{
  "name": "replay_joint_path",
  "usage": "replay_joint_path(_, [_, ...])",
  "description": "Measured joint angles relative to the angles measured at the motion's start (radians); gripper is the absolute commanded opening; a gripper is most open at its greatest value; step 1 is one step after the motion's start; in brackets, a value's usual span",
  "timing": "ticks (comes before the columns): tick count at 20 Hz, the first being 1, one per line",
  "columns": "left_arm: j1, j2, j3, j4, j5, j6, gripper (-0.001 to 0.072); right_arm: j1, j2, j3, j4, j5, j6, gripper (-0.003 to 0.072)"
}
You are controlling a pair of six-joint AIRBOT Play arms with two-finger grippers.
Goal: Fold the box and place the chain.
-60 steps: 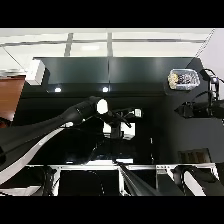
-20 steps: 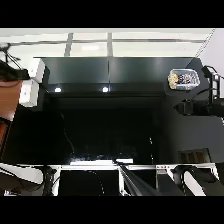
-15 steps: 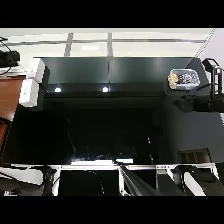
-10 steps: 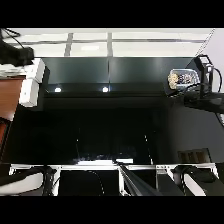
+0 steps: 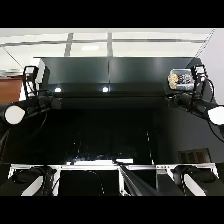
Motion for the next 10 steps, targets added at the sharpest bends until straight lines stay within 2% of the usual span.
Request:
replay_joint_path(4, [-0.010,0.023,-0.048,-0.024,0.041,0.000,0.0025,0.000,0.000,-0.007,0.000,-0.006,0.000,0.0018])
replay_joint_path(10, [-0.012,0.030,-0.062,-0.035,0.057,-0.001,0.0025,0.000,0.000,-0.009,0.000,-0.007,-0.001,0.0018])
